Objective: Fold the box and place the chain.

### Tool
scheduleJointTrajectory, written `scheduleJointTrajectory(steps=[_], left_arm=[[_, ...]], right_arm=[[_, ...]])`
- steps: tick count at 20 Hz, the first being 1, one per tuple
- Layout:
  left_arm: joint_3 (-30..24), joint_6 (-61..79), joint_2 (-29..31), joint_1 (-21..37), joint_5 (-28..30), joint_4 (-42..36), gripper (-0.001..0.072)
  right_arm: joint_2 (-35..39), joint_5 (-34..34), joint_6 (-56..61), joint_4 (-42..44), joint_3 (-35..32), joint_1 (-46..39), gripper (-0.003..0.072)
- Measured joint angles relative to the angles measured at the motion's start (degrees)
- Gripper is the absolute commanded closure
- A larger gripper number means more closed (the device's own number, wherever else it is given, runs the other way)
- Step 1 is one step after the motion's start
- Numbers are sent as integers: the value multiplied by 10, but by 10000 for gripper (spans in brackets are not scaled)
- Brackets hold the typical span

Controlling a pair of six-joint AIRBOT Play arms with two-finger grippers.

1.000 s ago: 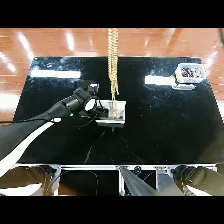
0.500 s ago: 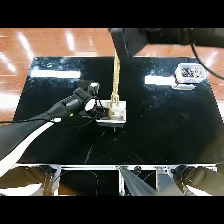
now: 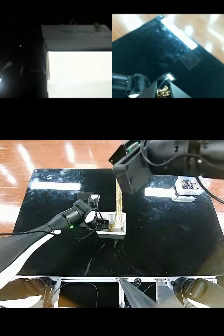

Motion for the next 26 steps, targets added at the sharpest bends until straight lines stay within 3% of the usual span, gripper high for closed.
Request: scheduleJointTrajectory(steps=[26], left_arm=[[0, 0, 0, 0, -3, 0, 688]], right_arm=[[37, -26, 28, -54, -1, 83, 653]])
